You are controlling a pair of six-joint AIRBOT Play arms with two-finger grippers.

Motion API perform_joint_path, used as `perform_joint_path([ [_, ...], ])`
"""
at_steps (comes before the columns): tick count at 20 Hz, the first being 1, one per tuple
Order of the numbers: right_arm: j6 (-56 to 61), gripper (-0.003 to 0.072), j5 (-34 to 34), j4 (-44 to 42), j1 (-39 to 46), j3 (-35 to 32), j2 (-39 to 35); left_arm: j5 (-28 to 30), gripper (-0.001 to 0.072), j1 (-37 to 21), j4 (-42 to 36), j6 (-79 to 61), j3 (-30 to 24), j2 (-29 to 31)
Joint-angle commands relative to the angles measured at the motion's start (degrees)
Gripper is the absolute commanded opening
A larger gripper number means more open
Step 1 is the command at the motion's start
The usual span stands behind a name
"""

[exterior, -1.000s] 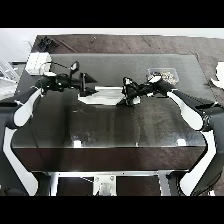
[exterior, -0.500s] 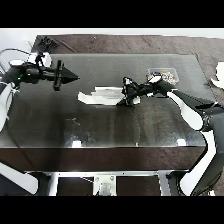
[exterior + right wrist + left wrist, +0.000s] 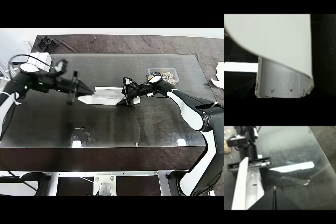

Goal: Fold the box and place the chain.

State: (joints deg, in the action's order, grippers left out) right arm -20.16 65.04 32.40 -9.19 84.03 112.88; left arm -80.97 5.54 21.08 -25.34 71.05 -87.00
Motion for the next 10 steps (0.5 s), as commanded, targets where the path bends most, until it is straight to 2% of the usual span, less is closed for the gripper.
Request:
perform_joint_path([
  [1,0.00,0.0496,0.02,-0.02,-0.02,-0.02,0.02,7.13,0.0017,4.52,2.97,0.39,-4.13,0.63],
  [3,0.00,0.0496,0.00,-0.02,-0.04,-0.02,0.02,12.37,0.0017,4.98,2.71,0.09,-7.13,0.44],
  [6,0.00,0.0496,0.00,-0.02,-0.02,-0.02,0.02,16.72,0.0018,4.79,-0.26,-0.02,-7.37,-3.37],
  [10,0.00,0.0496,0.00,-0.02,-0.02,-0.02,0.02,18.45,0.0018,4.79,-1.97,1.73,-0.85,-10.32],
])
